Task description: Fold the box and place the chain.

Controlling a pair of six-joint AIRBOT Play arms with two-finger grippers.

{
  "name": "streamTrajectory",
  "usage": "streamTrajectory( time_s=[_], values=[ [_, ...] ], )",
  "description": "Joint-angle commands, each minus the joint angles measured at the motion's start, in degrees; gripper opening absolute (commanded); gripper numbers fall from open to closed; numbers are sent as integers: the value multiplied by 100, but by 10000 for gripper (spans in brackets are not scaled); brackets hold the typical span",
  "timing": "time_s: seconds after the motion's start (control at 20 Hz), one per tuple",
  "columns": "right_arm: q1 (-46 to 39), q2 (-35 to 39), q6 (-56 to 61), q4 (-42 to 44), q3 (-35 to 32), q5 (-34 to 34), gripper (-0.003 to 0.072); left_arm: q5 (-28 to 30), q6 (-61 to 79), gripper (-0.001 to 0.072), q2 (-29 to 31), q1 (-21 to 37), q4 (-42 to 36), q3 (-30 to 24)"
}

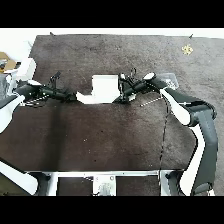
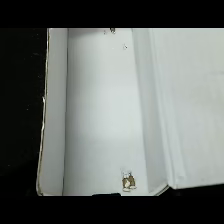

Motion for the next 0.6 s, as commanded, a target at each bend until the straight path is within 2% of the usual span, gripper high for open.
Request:
streamTrajectory(
  time_s=[0.0,0.2,0.45,0.55],
  values=[
    [-2,2,2,0,7,0,438,-238,249,9,-85,-4,-584,15],
    [-2,2,0,2,7,0,438,-317,354,11,-85,-131,-879,15],
    [-2,2,2,0,7,2,438,-66,442,13,-85,-413,-931,15],
    [-2,2,2,0,7,2,438,-144,468,315,-85,-466,-1058,39]
  ],
)
